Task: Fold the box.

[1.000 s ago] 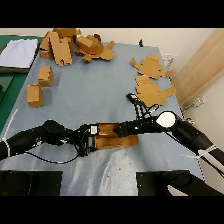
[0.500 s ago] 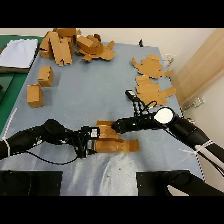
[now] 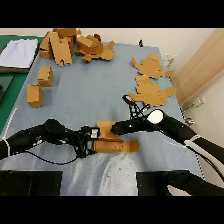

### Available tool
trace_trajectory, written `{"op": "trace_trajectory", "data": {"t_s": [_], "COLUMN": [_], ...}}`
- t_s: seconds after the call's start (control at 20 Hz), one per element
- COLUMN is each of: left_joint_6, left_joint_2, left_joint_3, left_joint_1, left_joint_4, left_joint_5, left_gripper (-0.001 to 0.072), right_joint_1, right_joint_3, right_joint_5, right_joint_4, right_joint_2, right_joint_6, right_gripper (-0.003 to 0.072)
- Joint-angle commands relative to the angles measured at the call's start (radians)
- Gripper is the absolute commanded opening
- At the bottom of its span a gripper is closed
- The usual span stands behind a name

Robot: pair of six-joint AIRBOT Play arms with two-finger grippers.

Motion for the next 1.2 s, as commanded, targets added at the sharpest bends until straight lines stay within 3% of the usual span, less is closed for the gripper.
{"op": "trace_trajectory", "data": {"t_s": [0.0,0.4,0.6,0.8,0.9,0.95,1.0,1.1,1.15], "left_joint_6": [0.000,-0.003,-0.003,-0.003,-0.003,-0.003,-0.003,-0.003,-0.003], "left_joint_2": [0.000,0.000,0.000,0.000,0.000,0.000,0.000,0.000,0.000], "left_joint_3": [0.001,0.001,0.001,0.001,0.001,0.001,0.001,0.001,0.001], "left_joint_1": [0.001,0.001,0.001,0.001,0.001,0.001,0.001,0.001,0.001], "left_joint_4": [-0.006,-0.006,-0.006,-0.006,-0.005,-0.006,-0.005,-0.005,-0.005], "left_joint_5": [0.017,0.016,0.016,0.026,0.030,0.034,0.035,0.040,0.041], "left_gripper": [0.0523,0.0523,0.0523,0.0523,0.0523,0.0523,0.0523,0.0523,0.0523], "right_joint_1": [0.001,0.000,-0.008,-0.036,-0.045,-0.044,-0.035,-0.003,0.024], "right_joint_3": [-0.057,-0.109,-0.097,-0.053,-0.052,-0.052,-0.053,-0.056,-0.066], "right_joint_5": [-0.060,-0.159,-0.148,-0.032,0.087,0.164,0.253,0.404,0.444], "right_joint_4": [0.042,0.042,0.010,-0.312,-0.465,-0.510,-0.514,-0.507,-0.508], "right_joint_2": [-0.048,-0.026,0.092,0.331,0.444,0.482,0.508,0.530,0.530], "right_joint_6": [-0.036,-0.047,-0.045,0.071,0.090,0.070,-0.012,-0.135,-0.161], "right_gripper": [0.0004,0.0004,0.0004,0.0004,0.0006,0.0115,0.0272,0.0307,0.0364]}}
